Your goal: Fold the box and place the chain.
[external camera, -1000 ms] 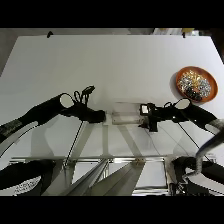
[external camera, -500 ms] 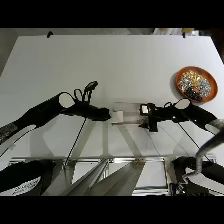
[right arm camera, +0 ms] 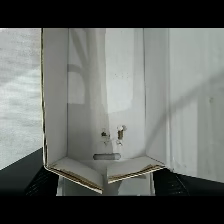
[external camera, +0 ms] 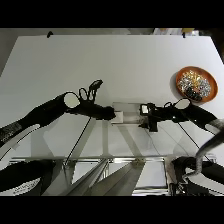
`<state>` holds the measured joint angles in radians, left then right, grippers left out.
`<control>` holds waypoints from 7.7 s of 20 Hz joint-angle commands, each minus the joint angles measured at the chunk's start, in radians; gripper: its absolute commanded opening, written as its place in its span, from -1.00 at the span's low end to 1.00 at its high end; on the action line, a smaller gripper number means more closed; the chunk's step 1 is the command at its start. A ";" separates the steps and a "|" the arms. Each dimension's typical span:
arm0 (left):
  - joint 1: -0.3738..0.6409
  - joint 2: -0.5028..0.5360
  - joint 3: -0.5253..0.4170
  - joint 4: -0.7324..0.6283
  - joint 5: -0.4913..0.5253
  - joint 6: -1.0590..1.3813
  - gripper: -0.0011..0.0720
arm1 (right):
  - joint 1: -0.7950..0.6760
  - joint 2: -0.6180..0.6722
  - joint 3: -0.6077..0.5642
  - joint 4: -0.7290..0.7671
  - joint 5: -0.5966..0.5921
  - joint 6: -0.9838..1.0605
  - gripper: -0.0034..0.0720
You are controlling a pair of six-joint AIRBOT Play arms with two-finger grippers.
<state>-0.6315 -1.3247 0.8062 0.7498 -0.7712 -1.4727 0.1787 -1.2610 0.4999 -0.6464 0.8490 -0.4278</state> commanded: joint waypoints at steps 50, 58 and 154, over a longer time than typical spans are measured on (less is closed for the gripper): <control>-0.243 -0.372 0.503 0.653 -0.452 -0.798 -0.41 | 0.000 0.000 0.001 0.000 0.000 0.000 0.57; -0.283 -0.393 0.503 0.654 -0.423 -0.805 -0.96 | 0.000 0.000 0.001 0.000 0.000 0.000 0.57; 0.047 -0.177 -0.132 -0.536 0.028 2.004 0.94 | 0.000 0.000 0.001 -0.001 0.000 0.000 0.57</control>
<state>-0.5770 -1.4948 0.6746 0.2337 -0.7536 0.5316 0.1787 -1.2610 0.4999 -0.6472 0.8490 -0.4274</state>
